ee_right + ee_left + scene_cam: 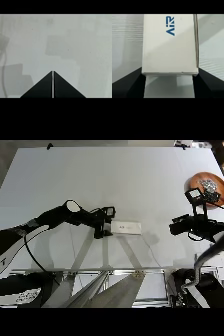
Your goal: Fold the box and place the chain.
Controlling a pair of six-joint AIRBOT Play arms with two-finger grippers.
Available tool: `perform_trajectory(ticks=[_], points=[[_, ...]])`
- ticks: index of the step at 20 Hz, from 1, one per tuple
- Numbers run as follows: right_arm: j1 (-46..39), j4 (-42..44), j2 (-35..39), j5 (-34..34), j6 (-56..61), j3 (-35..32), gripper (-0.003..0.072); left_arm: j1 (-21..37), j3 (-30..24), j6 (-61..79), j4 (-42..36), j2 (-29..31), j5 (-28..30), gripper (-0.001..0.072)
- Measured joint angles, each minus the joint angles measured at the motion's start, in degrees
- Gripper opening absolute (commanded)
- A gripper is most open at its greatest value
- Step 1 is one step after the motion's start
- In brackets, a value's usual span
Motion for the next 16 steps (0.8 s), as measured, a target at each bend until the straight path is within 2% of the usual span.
perform_trajectory(ticks=[4, 9, 16], points=[[-0.07, -0.02, 0.0, 0.04, 0.22, 0.0, 0.0012, 6.82, 0.0, -1.66, -0.35, 3.15, 7.61, 0.0395], [-0.07, 0.0, 0.0, 0.09, 0.35, 0.0, 0.0012, 22.67, 0.0, -8.74, -0.39, 4.37, 17.79, 0.0395], [-0.07, 0.0, -0.28, 0.09, 0.35, 0.0, 0.0012, 46.86, 0.0, -13.09, -0.15, 4.59, 21.55, 0.0394]])
